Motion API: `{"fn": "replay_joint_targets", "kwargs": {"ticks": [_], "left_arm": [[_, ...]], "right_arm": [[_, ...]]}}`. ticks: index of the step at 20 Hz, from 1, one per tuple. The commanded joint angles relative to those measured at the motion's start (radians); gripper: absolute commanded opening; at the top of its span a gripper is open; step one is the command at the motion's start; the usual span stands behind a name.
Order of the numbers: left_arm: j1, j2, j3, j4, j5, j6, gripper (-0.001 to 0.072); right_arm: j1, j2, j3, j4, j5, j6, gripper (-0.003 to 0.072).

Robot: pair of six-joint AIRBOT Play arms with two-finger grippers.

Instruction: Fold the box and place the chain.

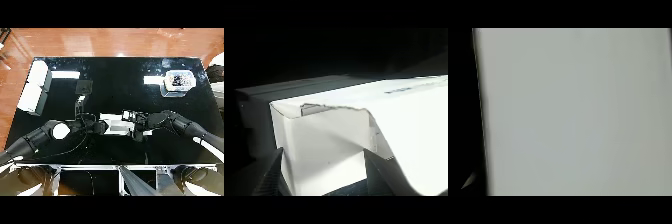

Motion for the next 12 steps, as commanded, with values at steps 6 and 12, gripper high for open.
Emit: {"fn": "replay_joint_targets", "kwargs": {"ticks": [6, 12], "left_arm": [[-0.035, -0.008, 0.003, 0.168, 0.020, -0.196, 0.0602], [-0.035, -0.043, 0.027, 0.168, 0.016, -0.255, 0.0601]], "right_arm": [[0.000, 0.000, 0.000, 0.000, 0.000, 0.000, 0.0521], [0.000, 0.000, 0.000, 0.000, 0.000, 0.000, 0.0521]]}}
